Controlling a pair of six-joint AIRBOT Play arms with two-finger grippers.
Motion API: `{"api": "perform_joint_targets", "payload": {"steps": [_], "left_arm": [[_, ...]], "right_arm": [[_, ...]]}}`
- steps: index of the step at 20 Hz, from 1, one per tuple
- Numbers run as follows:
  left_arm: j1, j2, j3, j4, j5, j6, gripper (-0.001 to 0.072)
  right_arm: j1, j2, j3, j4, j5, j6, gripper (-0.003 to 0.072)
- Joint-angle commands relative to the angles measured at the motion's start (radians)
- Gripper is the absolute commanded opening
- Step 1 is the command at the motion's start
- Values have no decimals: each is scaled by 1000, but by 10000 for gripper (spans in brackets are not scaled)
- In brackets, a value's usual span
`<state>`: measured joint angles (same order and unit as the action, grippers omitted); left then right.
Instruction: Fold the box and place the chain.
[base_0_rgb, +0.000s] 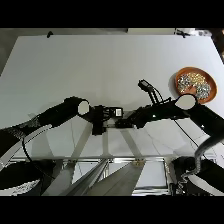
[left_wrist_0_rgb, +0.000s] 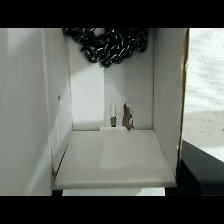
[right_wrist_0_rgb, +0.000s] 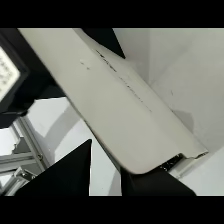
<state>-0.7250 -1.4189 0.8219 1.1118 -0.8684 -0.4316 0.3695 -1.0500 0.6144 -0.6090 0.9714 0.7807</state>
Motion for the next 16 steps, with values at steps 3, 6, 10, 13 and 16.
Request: {"api": "perform_joint_targets", "payload": {"steps": [3,6,10,13,16], "left_arm": [[0,0,0,0,0,0,210],[0,0,0,0,0,0,210],[0,0,0,0,0,0,210],[0,0,0,0,0,1,210],[0,0,0,0,0,0,210]], "right_arm": [[-85,140,9,-173,134,15,40],[-197,215,54,-327,135,68,42],[-238,209,113,-257,78,-58,66],[-220,139,117,-102,75,-256,82],[-154,5,150,-118,78,-292,238]]}}
